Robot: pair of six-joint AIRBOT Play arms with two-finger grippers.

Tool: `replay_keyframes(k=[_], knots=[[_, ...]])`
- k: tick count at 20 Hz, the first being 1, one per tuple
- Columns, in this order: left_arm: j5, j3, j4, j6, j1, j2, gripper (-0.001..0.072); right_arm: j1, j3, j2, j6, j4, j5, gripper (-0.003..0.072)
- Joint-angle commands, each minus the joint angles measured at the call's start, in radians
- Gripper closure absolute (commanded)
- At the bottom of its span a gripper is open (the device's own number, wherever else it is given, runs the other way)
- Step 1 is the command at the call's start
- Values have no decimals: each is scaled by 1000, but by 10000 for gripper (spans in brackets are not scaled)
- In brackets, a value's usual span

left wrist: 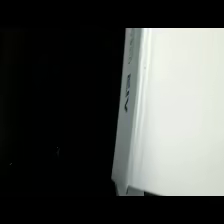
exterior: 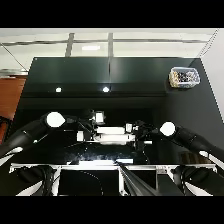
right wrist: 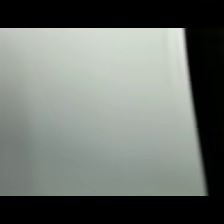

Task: Fold the box and place the chain.

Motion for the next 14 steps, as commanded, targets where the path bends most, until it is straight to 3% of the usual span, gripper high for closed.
replay_keyframes(k=[1, 4, 5, 6, 7, 8, 9, 11, 14], knots=[[-74, 5, 207, -257, 41, 123, 134, 1, 0, 0, 0, -1, -3, 251], [-217, 8, 362, -473, 83, 239, 139, 1, 0, 0, 0, -1, -3, 251], [-269, 8, 410, -571, 98, 274, 172, 1, 0, 0, 0, -1, -3, 251], [-318, 8, 442, -670, 111, 302, 293, 1, 0, 0, 0, -1, -3, 251], [-370, 8, 449, -761, 121, 324, 490, 1, 0, 0, 0, -1, -3, 295], [-431, 7, 430, -833, 122, 338, 677, 2, 0, 0, 0, -1, -3, 453], [-478, 0, 357, -857, 117, 340, 682, 2, 0, 0, 0, -1, -3, 484], [-442, -55, 143, -860, 71, 340, 682, 2, 0, 0, 0, -1, -3, 483], [-139, -147, -71, -860, -54, 322, 682, 2, 0, 0, 0, -1, -3, 483]])
